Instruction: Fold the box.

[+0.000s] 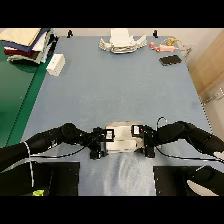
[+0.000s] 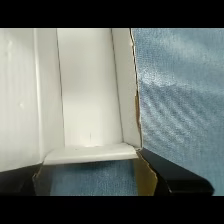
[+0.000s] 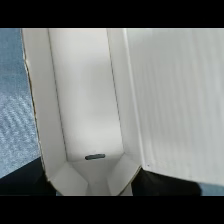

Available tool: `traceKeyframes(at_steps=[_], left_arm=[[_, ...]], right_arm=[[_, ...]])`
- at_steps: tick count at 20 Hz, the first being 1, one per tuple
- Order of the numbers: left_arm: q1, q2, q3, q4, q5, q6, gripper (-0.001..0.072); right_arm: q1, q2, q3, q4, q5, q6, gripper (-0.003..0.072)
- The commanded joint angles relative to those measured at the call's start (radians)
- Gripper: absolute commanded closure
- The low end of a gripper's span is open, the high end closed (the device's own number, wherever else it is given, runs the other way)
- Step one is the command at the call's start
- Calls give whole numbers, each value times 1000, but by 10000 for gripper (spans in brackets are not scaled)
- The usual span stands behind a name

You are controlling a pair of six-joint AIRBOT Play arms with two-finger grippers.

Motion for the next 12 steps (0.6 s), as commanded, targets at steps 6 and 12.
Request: traceKeyframes(at_steps=[6, 12], left_arm=[[1, -13, 0, -56, 15, 0, 19], [0, -21, 0, -75, 26, 0, 140]], right_arm=[[0, -1, 0, 0, 0, 0, 87], [0, -1, 0, 0, 0, 0, 88]])
